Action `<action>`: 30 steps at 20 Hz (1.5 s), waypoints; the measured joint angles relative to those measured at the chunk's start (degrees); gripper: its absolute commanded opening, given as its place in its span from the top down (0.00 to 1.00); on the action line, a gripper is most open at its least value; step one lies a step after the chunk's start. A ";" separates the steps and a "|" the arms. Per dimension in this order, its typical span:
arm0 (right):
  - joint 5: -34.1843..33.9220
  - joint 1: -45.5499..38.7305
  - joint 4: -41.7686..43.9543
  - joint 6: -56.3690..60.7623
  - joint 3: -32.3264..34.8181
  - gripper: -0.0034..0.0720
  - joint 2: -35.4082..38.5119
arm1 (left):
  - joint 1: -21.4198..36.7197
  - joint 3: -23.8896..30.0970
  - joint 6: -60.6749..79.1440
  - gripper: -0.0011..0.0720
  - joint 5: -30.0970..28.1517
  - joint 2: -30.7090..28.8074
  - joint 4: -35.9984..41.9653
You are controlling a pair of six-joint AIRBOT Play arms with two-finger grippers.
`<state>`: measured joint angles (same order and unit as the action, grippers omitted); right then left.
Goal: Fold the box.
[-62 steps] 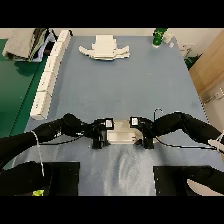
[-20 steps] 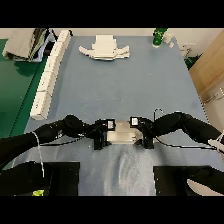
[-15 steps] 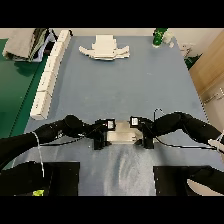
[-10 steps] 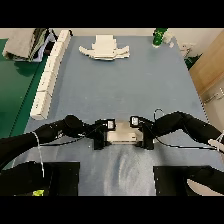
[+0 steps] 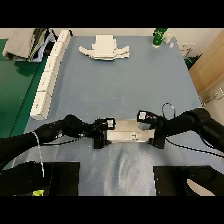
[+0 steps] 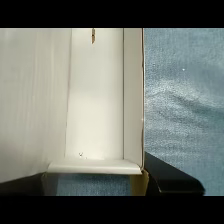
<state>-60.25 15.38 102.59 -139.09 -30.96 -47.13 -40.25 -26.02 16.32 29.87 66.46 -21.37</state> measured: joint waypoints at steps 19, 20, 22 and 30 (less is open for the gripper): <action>7.65 3.93 30.08 34.88 -18.01 0.95 -18.38 | -0.04 0.00 0.13 0.45 0.26 0.00 -0.07; 8.55 4.00 29.77 34.75 -19.06 0.95 -21.00 | -0.04 0.00 0.13 0.45 0.26 0.00 -0.07; 9.70 4.07 29.40 34.38 -20.28 0.95 -25.57 | -0.04 0.00 0.13 0.45 0.28 0.00 -0.04; 10.97 4.90 28.94 33.14 -21.55 0.95 -34.60 | -0.04 0.00 0.00 0.45 0.22 0.00 0.00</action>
